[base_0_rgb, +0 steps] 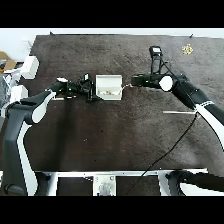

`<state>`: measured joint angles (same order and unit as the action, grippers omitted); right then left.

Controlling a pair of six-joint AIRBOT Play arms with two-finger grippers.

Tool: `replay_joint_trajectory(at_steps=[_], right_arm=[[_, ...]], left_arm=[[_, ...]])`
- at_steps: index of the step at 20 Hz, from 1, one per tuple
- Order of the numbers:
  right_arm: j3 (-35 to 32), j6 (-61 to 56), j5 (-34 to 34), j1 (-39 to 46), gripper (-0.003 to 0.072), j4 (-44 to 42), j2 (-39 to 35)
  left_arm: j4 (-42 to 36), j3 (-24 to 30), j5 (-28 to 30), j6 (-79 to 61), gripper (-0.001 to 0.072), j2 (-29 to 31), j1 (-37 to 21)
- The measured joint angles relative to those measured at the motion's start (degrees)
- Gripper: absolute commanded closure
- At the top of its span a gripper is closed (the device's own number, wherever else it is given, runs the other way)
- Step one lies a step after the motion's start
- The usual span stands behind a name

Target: Fold the box and place the chain.

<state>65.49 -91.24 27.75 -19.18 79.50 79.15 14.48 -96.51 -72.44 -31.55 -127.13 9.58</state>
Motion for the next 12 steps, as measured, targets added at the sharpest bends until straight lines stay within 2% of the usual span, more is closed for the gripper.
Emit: replay_joint_trajectory(at_steps=[6, 12], right_arm=[[7.15, 0.07, -2.73, -7.37, 0.0686, -0.24, -0.83], [9.14, 0.15, -3.93, -11.52, 0.0685, -0.22, -0.31]], left_arm=[[-0.02, 0.00, 0.00, 0.00, 0.0598, 0.00, 0.00], [0.00, 0.00, 0.00, 0.00, 0.0598, 0.00, 0.00]])
